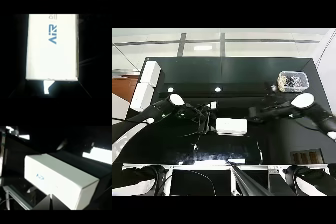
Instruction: Fold the box and place the chain.
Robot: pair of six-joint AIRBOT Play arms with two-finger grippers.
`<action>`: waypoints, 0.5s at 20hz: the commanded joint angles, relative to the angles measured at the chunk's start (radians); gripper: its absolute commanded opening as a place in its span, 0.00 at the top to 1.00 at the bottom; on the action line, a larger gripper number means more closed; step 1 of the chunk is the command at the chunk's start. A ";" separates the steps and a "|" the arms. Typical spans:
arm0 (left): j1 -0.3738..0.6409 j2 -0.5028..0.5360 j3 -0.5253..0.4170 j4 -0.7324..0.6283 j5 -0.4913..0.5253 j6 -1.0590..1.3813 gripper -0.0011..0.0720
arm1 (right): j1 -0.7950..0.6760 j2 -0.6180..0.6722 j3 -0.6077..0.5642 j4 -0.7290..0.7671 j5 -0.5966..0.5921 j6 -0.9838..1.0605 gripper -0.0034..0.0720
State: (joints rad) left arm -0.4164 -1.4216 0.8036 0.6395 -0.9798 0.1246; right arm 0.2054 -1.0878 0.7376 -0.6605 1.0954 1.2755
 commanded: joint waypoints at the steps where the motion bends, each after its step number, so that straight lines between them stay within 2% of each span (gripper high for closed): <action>1: 0.032 0.068 0.008 0.067 -0.034 -0.145 0.00 | -0.188 0.097 0.070 -0.051 0.114 -0.003 0.90; 5: 0.072 0.187 0.008 0.126 -0.135 -0.185 0.00 | -0.345 0.150 0.078 -0.050 0.143 -0.003 0.90; 8: 0.052 0.268 0.008 0.102 -0.084 -0.172 0.00 | -0.372 0.150 0.077 -0.053 0.159 -0.004 0.90; 10: 0.009 0.262 0.008 0.041 0.002 -0.152 0.00 | -0.372 0.150 0.077 -0.052 0.150 -0.004 0.90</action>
State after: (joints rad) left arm -0.3771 -1.1915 0.8108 0.7307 -1.0538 -0.0372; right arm -0.1383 -0.9463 0.8116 -0.7090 1.2388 1.2716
